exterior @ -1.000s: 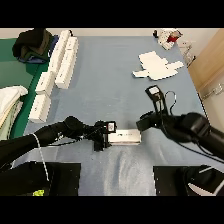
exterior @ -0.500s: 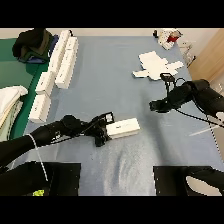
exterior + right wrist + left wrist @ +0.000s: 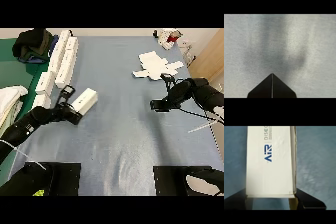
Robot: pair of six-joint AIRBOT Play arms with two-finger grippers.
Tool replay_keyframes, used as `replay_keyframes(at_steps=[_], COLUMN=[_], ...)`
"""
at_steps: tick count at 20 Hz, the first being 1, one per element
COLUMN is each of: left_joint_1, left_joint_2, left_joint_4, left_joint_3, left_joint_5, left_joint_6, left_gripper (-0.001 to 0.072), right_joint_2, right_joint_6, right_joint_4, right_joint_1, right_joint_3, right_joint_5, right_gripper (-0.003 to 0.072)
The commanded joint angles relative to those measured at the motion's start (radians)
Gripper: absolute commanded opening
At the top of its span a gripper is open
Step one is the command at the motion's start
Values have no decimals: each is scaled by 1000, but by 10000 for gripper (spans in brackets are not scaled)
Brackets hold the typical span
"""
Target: Fold the box.
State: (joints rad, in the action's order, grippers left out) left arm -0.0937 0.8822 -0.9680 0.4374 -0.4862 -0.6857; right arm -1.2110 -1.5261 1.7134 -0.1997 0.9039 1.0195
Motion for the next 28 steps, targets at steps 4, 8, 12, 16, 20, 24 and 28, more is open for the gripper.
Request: replay_keyframes(at_steps=[4, 8, 12, 16, 20, 24, 28], left_joint_1=[254, 257, 256, 255, 244, 224, 224], left_joint_2=[9, 118, 235, 369, 491, 579, 633], left_joint_4=[-135, -135, -131, -128, -103, -101, -102], left_joint_3=[1, 12, 72, 200, 356, 463, 501], left_joint_5=[40, 119, 192, 198, 187, 185, 177], left_joint_6=[-153, -180, -203, -206, -206, -207, -217], left_gripper=[464, 464, 464, 464, 464, 464, 464], right_joint_2=[-2, -2, -2, -2, -2, -2, -2], right_joint_6=[-1, -1, -1, -1, -1, -1, -1], right_joint_4=[3, 3, 3, 3, 3, 3, 3], right_joint_1=[0, 0, 0, 0, 0, 0, 0], right_joint_3=[2, 2, 2, 2, 2, 2, 2], right_joint_5=[2, 2, 2, 2, 2, 2, 2], right_gripper=[7, 7, 7, 7, 7, 7, 7])
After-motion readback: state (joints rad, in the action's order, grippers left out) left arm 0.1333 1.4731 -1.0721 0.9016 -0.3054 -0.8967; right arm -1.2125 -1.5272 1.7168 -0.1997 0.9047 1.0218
